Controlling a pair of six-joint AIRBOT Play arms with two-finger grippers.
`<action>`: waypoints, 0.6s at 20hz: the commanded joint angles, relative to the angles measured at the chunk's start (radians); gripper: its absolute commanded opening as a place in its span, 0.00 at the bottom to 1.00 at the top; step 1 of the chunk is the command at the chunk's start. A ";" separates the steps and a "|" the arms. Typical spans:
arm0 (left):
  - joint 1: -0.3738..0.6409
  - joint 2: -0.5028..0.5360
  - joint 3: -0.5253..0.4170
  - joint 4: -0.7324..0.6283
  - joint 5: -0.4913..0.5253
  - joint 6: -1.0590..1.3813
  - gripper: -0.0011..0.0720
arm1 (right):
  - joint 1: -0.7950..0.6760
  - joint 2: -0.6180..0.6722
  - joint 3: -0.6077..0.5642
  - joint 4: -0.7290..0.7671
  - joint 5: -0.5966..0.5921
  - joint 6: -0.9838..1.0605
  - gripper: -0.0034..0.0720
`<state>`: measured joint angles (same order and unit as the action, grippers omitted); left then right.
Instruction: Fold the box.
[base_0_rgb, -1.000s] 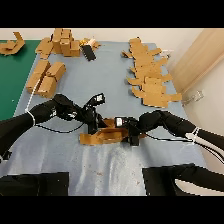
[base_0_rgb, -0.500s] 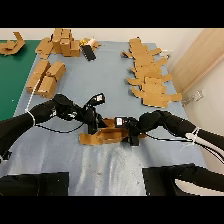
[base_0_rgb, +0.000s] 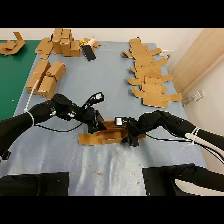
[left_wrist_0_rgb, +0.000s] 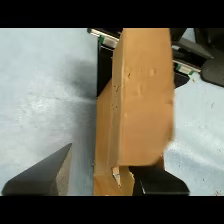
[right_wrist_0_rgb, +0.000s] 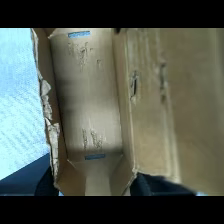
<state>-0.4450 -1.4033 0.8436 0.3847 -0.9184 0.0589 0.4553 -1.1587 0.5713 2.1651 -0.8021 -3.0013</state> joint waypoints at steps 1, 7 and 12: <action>0.035 0.043 0.001 0.008 -0.002 -0.009 0.60 | 0.001 0.001 0.001 0.002 0.001 0.001 0.61; 0.125 0.207 0.001 0.315 -0.053 -0.296 0.60 | 0.002 0.001 0.001 0.033 0.001 0.001 0.61; 0.101 0.212 0.001 0.375 -0.243 -0.497 0.03 | 0.002 0.001 0.001 0.035 0.008 0.001 0.61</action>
<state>-0.3359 -1.2037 0.8436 0.6975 -1.0554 -0.3008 0.4561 -1.1591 0.5713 2.1941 -0.8013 -3.0009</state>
